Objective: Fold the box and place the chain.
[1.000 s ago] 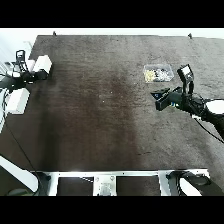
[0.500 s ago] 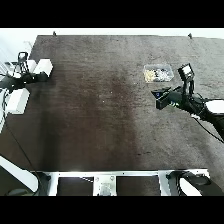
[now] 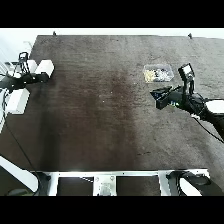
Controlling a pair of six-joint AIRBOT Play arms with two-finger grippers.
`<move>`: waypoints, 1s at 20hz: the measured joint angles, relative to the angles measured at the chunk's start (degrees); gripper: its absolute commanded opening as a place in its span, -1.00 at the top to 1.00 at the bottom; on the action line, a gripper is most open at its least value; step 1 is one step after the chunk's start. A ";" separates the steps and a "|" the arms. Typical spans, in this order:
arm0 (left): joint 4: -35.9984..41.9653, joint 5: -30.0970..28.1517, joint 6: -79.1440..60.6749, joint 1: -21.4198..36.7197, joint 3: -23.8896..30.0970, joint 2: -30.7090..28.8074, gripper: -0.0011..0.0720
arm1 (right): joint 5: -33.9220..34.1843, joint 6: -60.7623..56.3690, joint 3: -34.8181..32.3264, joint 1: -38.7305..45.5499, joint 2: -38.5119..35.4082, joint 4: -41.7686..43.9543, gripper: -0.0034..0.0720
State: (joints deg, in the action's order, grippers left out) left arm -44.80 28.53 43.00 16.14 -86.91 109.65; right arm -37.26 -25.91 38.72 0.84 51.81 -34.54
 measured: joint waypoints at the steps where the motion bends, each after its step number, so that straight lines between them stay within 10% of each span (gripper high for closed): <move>1: 0.02 -0.24 0.00 0.00 -0.02 -0.04 -1.00 | 0.00 0.00 0.00 0.00 0.00 0.00 0.22; 14: -1.18 4.52 0.02 0.13 -5.35 -0.33 -0.97 | 0.02 -0.02 0.00 0.00 0.00 0.02 -0.25; 15: -1.20 6.01 0.02 0.13 -6.49 -0.39 -0.70 | 0.02 -0.02 0.00 0.00 0.00 0.02 -0.24; 17: -1.33 10.01 0.04 0.13 -9.05 -0.39 0.75 | 0.02 -0.02 0.00 0.00 0.00 0.00 -0.03; 20: -1.49 17.90 -0.33 0.11 -13.53 -0.42 0.93 | 0.00 -0.02 0.00 0.00 0.00 0.00 0.06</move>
State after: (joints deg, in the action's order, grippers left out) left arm -46.28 46.44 42.68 16.25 -100.44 109.23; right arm -37.26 -25.93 38.72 0.84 51.81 -34.54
